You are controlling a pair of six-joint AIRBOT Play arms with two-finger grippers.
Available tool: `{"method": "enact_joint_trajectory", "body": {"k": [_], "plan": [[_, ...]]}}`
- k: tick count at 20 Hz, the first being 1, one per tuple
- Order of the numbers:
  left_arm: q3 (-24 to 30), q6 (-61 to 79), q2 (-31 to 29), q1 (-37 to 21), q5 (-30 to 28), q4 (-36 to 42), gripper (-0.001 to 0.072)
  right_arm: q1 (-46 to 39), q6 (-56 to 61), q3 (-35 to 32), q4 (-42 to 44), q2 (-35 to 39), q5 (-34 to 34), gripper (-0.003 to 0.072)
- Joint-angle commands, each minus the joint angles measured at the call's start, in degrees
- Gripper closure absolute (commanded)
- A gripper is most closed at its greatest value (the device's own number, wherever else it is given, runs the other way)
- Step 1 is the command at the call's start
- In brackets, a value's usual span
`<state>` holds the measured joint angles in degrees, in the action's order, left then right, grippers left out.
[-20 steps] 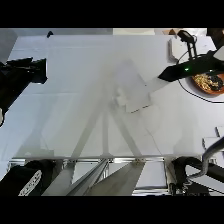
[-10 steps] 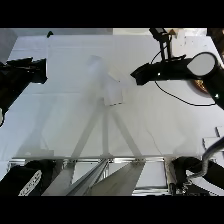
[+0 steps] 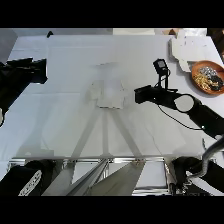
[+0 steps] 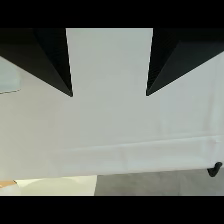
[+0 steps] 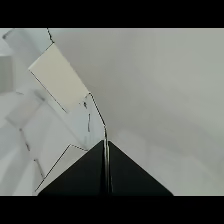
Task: Fold the box and place the chain.
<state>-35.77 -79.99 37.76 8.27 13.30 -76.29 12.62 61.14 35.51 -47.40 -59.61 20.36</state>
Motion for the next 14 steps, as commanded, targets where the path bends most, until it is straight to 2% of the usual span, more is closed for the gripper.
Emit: {"method": "enact_joint_trajectory", "body": {"k": [1,5,10,14], "plan": [[0.0,0.0,-0.1,0.0,0.0,0.0,0.0213,0.2,-0.2,-5.4,1.0,0.3,-8.0,0.068],[0.0,0.0,-0.1,0.0,0.0,0.0,0.0213,0.2,-0.1,-8.3,1.4,-0.1,-12.4,0.068],[0.0,0.0,-0.1,0.0,0.0,0.0,0.0213,0.2,-0.1,-9.4,1.2,-1.4,-13.0,0.068],[0.0,0.0,-0.1,0.0,0.0,0.0,0.0213,0.2,-0.1,-9.5,4.2,-3.5,-14.2,0.068]]}}
